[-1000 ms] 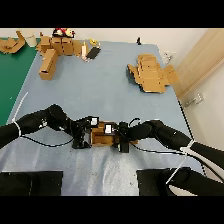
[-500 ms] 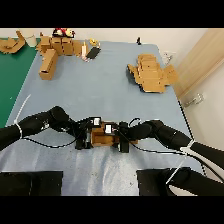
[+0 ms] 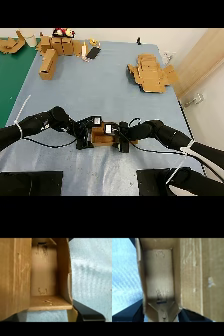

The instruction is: Fold the box.

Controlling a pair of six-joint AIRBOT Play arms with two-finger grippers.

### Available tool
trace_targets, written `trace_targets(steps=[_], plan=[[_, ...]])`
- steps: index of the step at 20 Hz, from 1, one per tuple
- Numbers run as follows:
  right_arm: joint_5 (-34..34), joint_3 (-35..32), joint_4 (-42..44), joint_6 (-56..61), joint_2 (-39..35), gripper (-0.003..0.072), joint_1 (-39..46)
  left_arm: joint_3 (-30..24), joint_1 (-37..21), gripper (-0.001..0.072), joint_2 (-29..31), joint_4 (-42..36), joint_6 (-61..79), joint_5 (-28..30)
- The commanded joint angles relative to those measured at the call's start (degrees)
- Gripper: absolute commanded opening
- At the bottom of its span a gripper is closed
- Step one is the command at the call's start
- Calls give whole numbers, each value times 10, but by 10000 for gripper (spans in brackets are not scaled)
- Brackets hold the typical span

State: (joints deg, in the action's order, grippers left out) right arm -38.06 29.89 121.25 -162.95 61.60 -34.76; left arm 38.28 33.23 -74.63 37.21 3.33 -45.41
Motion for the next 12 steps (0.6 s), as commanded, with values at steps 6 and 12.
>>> trace_targets(steps=[6, 12], plan=[[1, 0, 0, -1, 0, 496, 0, -3, 0, 340, 0, 3, -3, -16], [1, 0, 0, -1, 0, 496, 0, -3, 0, 366, 0, 2, -2, -17]])
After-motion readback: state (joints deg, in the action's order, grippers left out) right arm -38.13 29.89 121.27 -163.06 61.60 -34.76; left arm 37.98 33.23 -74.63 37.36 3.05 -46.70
